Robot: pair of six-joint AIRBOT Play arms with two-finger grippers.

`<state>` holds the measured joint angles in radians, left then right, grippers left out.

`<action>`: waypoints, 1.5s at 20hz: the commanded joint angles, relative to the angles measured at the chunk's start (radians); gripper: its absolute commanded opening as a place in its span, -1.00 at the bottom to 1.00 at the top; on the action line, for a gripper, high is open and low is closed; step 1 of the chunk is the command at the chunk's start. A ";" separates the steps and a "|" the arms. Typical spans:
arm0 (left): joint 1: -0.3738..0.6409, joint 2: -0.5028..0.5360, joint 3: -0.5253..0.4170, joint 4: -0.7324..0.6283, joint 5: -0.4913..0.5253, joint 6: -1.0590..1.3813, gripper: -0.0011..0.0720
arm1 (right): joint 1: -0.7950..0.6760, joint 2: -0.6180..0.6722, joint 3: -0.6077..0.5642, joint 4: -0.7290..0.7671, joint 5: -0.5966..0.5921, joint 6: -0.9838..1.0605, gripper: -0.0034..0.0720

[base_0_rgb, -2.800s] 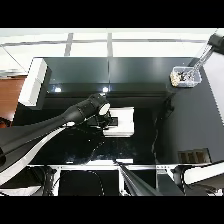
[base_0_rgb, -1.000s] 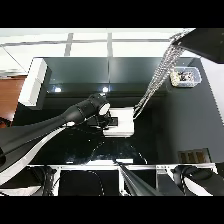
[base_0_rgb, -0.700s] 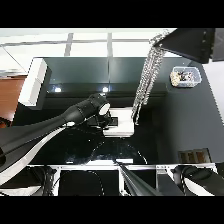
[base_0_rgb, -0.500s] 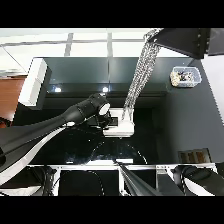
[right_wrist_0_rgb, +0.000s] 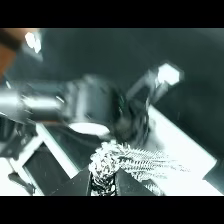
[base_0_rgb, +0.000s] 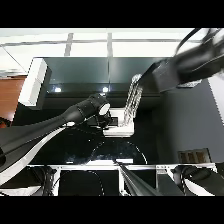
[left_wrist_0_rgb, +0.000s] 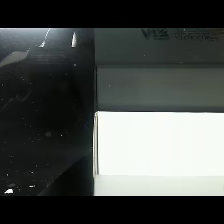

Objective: Fold the box and place the chain.

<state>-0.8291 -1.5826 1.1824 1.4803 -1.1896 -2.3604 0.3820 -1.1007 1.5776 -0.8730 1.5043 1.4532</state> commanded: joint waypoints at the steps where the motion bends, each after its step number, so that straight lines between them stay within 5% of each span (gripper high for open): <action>1: 0.001 0.000 0.000 0.000 0.000 0.000 -0.90 | 0.013 0.000 -0.211 -0.018 -0.089 0.000 -0.87; 11: 0.001 0.000 0.000 0.001 0.000 0.000 -0.90 | 0.090 0.000 -0.638 -0.018 -0.474 0.041 -0.87; 13: 0.001 0.000 0.000 0.001 -0.001 0.000 -0.90 | 0.090 0.000 -0.649 -0.018 -0.476 0.056 -0.77; 14: 0.001 0.000 0.000 0.000 -0.001 0.000 -0.90 | 0.090 0.001 -0.649 -0.018 -0.474 0.057 -0.16; 15: 0.001 0.000 0.000 0.000 -0.001 0.000 -0.90 | 0.084 0.003 -0.649 -0.022 -0.470 0.055 -0.08; 28: 0.000 0.002 0.008 0.000 -0.005 0.029 -0.89 | -0.091 0.074 -0.649 -0.074 -0.389 -0.055 -0.08; 29: 0.000 0.005 0.019 0.002 -0.027 0.029 -0.75 | -0.091 0.074 -0.649 -0.074 -0.387 -0.068 -0.08; 30: -0.004 0.016 0.029 0.008 -0.039 0.030 -0.14 | -0.091 0.074 -0.649 -0.075 -0.385 -0.076 -0.08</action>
<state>-0.8295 -1.5780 1.1938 1.4807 -1.1900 -2.3417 0.2955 -1.0286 0.9287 -0.9447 1.1099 1.4082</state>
